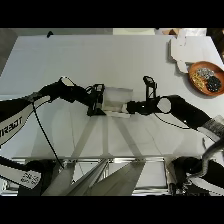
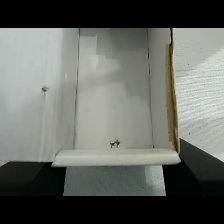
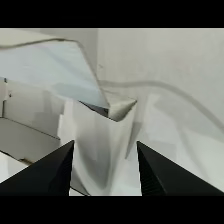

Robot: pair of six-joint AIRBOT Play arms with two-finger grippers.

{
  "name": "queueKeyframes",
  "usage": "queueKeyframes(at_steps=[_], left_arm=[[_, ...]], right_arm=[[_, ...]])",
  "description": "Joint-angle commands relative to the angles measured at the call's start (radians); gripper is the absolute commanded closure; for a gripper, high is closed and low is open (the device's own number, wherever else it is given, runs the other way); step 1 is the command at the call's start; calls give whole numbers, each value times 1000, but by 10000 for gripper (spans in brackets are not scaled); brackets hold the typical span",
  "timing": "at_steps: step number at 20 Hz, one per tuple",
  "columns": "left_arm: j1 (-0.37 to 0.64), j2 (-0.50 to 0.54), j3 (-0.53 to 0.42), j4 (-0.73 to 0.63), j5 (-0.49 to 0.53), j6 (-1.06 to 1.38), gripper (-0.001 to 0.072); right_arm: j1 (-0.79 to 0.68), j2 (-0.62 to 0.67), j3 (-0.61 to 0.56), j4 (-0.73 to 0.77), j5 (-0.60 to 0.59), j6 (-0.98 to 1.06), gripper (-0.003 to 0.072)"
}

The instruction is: Fold the box and place the chain.

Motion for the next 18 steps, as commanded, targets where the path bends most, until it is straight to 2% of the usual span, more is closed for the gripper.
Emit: queueKeyframes(at_steps=[1, 11, 18], left_arm=[[0, 0, 0, 0, 0, 0, 329], [0, 0, 0, 0, 0, 0, 329], [0, -1, 0, 0, 0, 0, 329]], right_arm=[[19, 0, 32, -34, 6, 43, 255], [62, -24, 39, -51, 33, 47, 263], [82, -54, 49, -309, 64, 277, 282]])
